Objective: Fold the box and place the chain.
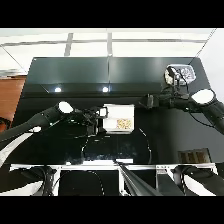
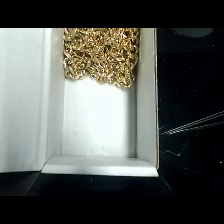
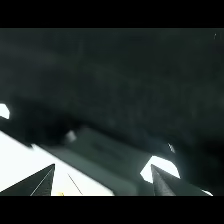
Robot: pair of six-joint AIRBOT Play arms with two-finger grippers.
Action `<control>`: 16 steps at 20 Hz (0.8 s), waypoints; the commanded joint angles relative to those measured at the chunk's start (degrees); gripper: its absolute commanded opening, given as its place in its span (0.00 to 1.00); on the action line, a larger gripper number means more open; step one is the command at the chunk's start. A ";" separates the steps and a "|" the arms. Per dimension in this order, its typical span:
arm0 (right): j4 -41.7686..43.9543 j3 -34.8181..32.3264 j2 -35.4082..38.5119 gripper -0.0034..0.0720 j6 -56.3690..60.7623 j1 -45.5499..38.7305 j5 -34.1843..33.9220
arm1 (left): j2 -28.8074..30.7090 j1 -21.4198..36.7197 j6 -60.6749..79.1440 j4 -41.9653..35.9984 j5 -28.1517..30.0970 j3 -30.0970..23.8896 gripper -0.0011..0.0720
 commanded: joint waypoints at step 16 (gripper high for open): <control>-6.08 0.98 -2.45 0.97 -41.05 11.10 10.62 | -0.04 -0.04 0.02 0.02 0.00 0.04 0.49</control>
